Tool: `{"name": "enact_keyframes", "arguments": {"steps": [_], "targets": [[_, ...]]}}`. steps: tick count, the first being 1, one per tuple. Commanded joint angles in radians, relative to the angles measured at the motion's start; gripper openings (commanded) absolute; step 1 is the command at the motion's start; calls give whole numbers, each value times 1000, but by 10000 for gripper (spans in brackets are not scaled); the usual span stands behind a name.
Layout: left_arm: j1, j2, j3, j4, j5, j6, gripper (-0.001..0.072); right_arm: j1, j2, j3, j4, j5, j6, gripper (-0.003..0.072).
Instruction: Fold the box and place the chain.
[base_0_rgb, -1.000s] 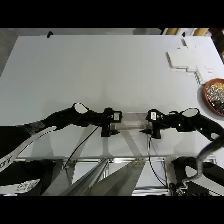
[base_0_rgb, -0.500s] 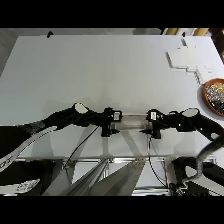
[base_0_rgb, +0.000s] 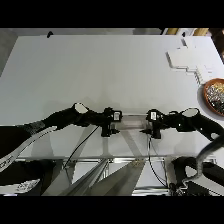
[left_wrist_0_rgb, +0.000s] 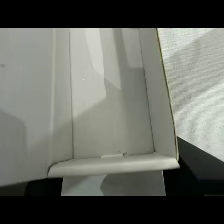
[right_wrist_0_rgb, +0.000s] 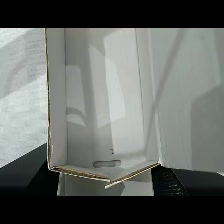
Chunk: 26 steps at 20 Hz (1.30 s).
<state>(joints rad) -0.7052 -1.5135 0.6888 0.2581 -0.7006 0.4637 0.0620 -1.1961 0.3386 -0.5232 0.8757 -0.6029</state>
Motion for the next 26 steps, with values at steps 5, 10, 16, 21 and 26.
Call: {"name": "enact_keyframes", "arguments": {"steps": [5,10,16,21,26], "targets": [[-1,0,0,1,-3,0,253,0,0,0,-46,-12,-8,395],[-1,0,0,1,-3,0,253,0,2,0,-77,-1,22,418],[-1,0,0,1,-4,0,253,0,106,0,-144,-12,262,690],[-1,0,0,1,-6,0,253,0,372,0,-506,62,550,689],[-1,0,0,1,-6,0,253,0,645,0,-345,132,638,686]]}}
